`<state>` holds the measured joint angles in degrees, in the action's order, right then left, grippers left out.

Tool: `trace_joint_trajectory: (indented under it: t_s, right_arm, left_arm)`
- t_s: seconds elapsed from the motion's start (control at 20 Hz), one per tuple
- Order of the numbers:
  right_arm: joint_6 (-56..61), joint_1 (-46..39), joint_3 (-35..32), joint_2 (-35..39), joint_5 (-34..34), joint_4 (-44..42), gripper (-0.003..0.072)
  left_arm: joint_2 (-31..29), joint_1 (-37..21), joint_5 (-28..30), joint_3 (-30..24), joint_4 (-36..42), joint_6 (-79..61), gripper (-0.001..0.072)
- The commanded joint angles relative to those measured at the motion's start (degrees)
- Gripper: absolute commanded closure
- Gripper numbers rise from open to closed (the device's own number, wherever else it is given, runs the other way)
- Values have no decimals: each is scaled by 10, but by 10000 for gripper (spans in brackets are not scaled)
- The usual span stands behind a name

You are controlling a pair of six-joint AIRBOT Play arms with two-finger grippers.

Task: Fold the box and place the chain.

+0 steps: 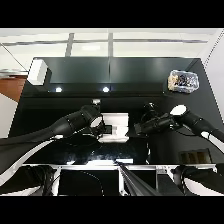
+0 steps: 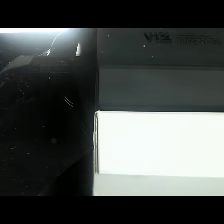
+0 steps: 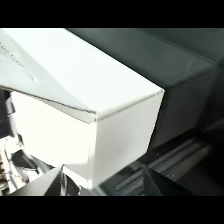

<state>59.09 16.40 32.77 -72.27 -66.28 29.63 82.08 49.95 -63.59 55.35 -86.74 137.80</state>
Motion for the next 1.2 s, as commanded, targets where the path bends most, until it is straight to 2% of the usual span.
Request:
trace_joint_trajectory:
  t_s: [0.0, 0.3, 0.55, 0.65, 0.7, 0.75, 1.1, 1.15]
  right_arm:
    - [84, 52, 30, 0, 49, 58, 213]
    - [386, 171, 113, 0, 95, 333, 218]
    - [547, 259, 157, -1, 92, 481, 219]
    - [608, 280, 170, -4, 75, 516, 220]
    - [626, 287, 179, -8, 63, 523, 250]
    - [629, 294, 189, -14, 54, 524, 371]
    - [675, 303, 227, -62, 30, 523, 384]
    - [681, 303, 227, -67, 25, 523, 427]
  left_arm:
    - [0, 0, 0, 0, 0, 0, 685]
    - [0, 0, -1, 0, 1, 0, 685]
    - [0, 0, -2, 0, 1, 0, 685]
    - [0, 0, -5, 0, 0, 0, 685]
    - [0, 0, -7, 0, 0, 0, 685]
    - [0, 0, -10, 0, 0, 0, 685]
    - [0, 0, -10, 0, 0, 0, 685]
    - [0, 0, -10, 0, 0, 0, 684]
